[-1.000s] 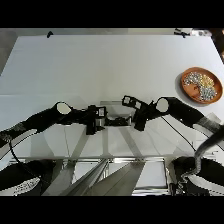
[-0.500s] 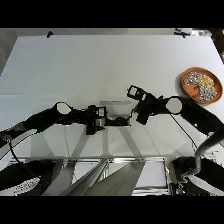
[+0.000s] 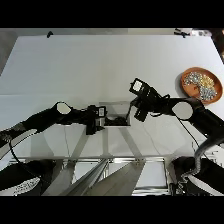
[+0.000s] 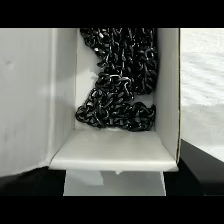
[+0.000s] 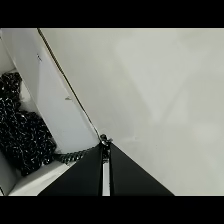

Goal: Fold the box and place the chain.

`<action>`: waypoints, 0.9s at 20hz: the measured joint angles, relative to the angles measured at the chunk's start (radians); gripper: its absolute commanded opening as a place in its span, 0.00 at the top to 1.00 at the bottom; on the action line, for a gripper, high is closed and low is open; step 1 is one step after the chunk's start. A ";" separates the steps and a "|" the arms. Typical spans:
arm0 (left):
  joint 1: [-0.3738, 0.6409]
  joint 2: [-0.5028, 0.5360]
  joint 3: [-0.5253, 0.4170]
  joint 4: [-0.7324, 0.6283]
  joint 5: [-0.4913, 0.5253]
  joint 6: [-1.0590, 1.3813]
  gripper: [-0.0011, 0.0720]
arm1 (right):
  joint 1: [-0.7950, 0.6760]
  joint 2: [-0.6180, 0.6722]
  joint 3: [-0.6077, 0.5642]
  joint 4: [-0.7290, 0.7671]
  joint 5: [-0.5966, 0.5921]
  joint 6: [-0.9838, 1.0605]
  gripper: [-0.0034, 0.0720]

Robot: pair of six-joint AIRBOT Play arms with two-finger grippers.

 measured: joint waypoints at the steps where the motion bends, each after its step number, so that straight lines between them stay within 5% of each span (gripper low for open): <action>1: 0.000 0.000 0.000 -0.001 0.000 -0.001 0.61 | 0.017 0.002 0.000 0.004 -0.011 0.000 0.94; 9: 0.000 0.000 0.000 0.003 -0.004 0.000 0.61 | 0.105 0.007 0.002 0.023 -0.033 0.042 0.94; 18: -0.002 -0.001 0.002 0.002 0.004 0.010 0.61 | 0.084 0.007 0.001 -0.046 0.104 0.261 0.94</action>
